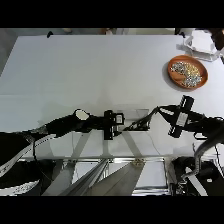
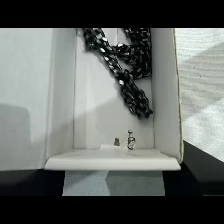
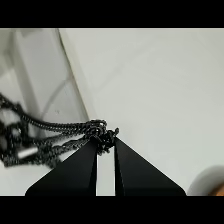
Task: Fold the box and place the chain.
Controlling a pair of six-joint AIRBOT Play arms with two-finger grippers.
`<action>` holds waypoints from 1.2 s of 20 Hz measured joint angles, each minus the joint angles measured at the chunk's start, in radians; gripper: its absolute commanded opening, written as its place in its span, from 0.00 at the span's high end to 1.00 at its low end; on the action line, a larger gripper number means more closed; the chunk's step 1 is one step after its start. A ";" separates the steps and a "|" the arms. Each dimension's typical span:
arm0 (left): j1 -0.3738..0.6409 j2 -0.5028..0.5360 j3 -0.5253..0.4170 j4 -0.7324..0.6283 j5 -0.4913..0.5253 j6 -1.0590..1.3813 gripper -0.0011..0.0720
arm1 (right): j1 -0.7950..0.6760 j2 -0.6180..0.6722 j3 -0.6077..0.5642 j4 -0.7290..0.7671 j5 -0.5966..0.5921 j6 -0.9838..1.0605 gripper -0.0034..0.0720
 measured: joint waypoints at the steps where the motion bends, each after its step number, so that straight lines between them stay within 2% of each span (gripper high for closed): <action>1: 0.000 0.000 0.000 0.000 0.000 0.000 0.61 | 0.000 0.010 0.002 0.044 -0.002 -0.020 0.93; 7: 0.000 0.000 0.000 0.000 0.000 0.000 0.61 | 0.000 0.034 0.006 0.326 -0.011 -0.180 0.93; 11: 0.000 0.000 0.000 0.000 0.000 0.000 0.61 | 0.000 0.033 0.006 0.431 -0.003 -0.226 0.93; 16: 0.000 0.000 0.000 0.000 0.000 0.000 0.61 | 0.000 -0.040 0.006 0.462 0.066 -0.238 0.93; 24: 0.000 0.000 0.000 0.000 0.000 0.000 0.61 | 0.000 -0.274 0.004 0.423 0.163 -0.198 0.93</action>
